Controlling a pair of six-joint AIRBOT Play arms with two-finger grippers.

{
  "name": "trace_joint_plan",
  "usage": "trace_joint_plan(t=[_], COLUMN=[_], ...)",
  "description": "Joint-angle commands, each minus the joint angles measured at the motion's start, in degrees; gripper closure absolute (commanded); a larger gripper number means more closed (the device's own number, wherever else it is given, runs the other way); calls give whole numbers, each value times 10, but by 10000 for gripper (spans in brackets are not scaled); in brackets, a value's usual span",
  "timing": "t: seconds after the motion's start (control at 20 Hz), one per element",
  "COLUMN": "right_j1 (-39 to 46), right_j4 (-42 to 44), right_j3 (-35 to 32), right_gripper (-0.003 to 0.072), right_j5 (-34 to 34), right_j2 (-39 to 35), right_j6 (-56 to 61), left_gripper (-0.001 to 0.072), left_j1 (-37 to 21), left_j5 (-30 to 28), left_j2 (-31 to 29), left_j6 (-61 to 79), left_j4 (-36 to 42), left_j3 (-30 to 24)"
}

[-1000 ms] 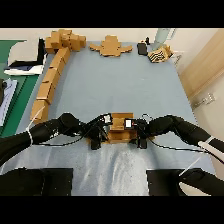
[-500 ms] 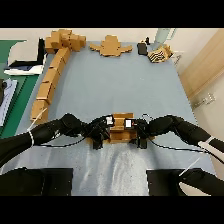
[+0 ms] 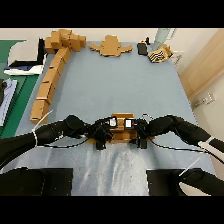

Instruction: Fold the box.

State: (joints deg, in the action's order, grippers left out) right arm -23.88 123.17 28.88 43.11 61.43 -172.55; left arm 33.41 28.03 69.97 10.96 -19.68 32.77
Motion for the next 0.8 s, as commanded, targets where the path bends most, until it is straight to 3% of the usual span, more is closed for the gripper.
trace_joint_plan(t=[0.0, 0.05, 0.35, 0.4, 0.45, 0.5, 0.7, 0.75], right_j1=[0, 0, 0, 0, 0, 0, 0, 0], right_j4=[0, 0, 0, 0, 0, 0, 0, 0], right_j3=[0, 0, 0, 0, 0, 0, 0, 0], right_gripper=[185, 185, 185, 185, 185, 184, 185, 185], right_j5=[0, 0, 0, 0, 0, 0, 0, 0], right_j2=[0, 0, 0, 0, 0, 0, 0, 0], right_j6=[0, 0, 0, 0, 0, 0, 0, 0], left_gripper=[418, 218, 227, 187, 72, 52, 79, 300], left_j1=[8, 8, 8, 8, 8, 8, 8, 8], left_j5=[-10, -12, -10, -10, -11, -11, -16, -23], left_j2=[11, 11, 11, 11, 11, 11, 11, 8], left_j6=[2, 2, 2, 2, 1, -1, -7, -23], left_j4=[9, 8, 8, 8, 8, 8, 1, -14], left_j3=[7, 8, 7, 7, 7, 7, 7, 7])
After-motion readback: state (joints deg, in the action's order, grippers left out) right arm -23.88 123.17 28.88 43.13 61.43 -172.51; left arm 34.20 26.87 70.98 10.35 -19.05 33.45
